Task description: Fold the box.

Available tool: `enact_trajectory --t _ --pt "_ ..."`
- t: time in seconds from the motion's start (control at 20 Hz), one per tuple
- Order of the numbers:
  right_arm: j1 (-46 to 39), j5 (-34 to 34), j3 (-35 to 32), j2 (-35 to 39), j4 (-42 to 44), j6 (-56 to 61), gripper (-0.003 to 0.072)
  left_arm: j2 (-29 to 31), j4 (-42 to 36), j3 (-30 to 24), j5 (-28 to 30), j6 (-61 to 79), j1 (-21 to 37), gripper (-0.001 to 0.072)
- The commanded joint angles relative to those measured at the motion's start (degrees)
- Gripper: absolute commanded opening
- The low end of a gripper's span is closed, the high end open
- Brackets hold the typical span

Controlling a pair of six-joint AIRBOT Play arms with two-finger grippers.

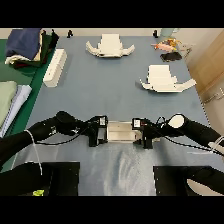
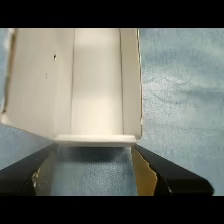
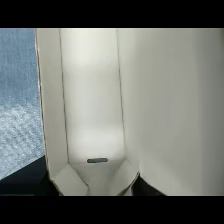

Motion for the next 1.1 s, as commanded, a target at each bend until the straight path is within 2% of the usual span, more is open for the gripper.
enact_trajectory --t 0.0,0.35,0.7,0.95,1.0,1.05 --pt "0.04 0.02 -0.02 0.04 0.00 0.00 0.0504 -1.66 -1.40 1.18 0.79 0.96 -1.36 0.0704" --pt "0.04 0.02 -0.02 0.04 0.00 0.00 0.0504 -1.97 0.76 1.22 7.17 -2.16 -5.35 0.0703" --pt "0.04 0.02 -0.02 0.04 0.00 0.00 0.0504 -1.95 2.91 1.22 6.97 -4.28 -5.88 0.0703" --pt "0.04 0.02 -0.02 0.02 0.00 0.00 0.0504 -1.92 2.64 1.40 4.50 -3.82 -5.92 0.0700" --pt "0.04 0.02 -0.02 0.04 0.00 0.00 0.0504 -1.92 2.60 1.42 4.57 -3.82 -5.92 0.0636" --pt "0.04 0.02 -0.02 0.02 0.00 0.00 0.0504 -1.92 2.60 1.44 4.48 -3.87 -5.92 0.0632"
